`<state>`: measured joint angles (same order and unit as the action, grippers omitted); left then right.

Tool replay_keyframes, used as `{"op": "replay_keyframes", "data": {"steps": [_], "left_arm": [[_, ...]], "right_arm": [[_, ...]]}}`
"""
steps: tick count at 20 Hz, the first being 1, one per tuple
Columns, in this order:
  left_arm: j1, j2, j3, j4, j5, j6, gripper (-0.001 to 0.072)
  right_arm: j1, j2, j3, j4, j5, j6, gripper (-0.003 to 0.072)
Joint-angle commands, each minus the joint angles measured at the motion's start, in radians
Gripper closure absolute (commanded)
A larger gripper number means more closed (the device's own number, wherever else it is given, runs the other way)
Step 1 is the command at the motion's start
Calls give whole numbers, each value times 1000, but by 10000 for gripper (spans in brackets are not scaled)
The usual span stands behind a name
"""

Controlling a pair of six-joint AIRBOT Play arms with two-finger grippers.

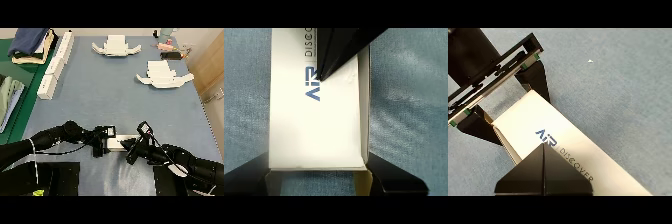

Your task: Fold the box.

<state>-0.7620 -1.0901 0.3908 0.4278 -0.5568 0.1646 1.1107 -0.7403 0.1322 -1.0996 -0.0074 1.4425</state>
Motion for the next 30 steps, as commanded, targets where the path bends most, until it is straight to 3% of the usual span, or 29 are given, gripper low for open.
{"op": "replay_keyframes", "data": {"steps": [1, 7, 13, 16, 21, 24, 26, 30], "left_arm": [[1, 0, 1, -1, -1, -1, 232], [1, 0, 1, -1, -1, -1, 231], [1, 0, 1, -1, -1, -1, 232], [1, 0, 1, -1, -1, -1, 232], [1, 0, 1, -1, -1, -1, 232], [1, 0, 1, -1, -1, -1, 232], [1, 0, 1, -1, 0, 0, 232], [3, 2, 15, -13, 41, -42, 232]], "right_arm": [[1, 0, 0, 1, 64, 0, 684], [-1, 64, 26, -8, 52, -3, 684], [-20, 184, 95, -151, 106, -3, 683], [-100, 184, 141, -257, 277, 1, 683], [-379, 156, 315, -581, 735, 254, 684], [-564, 70, 460, -639, 1019, 406, 684], [-646, 13, 517, -623, 1109, 499, 684], [-673, -45, 530, -600, 1083, 624, 683]]}}
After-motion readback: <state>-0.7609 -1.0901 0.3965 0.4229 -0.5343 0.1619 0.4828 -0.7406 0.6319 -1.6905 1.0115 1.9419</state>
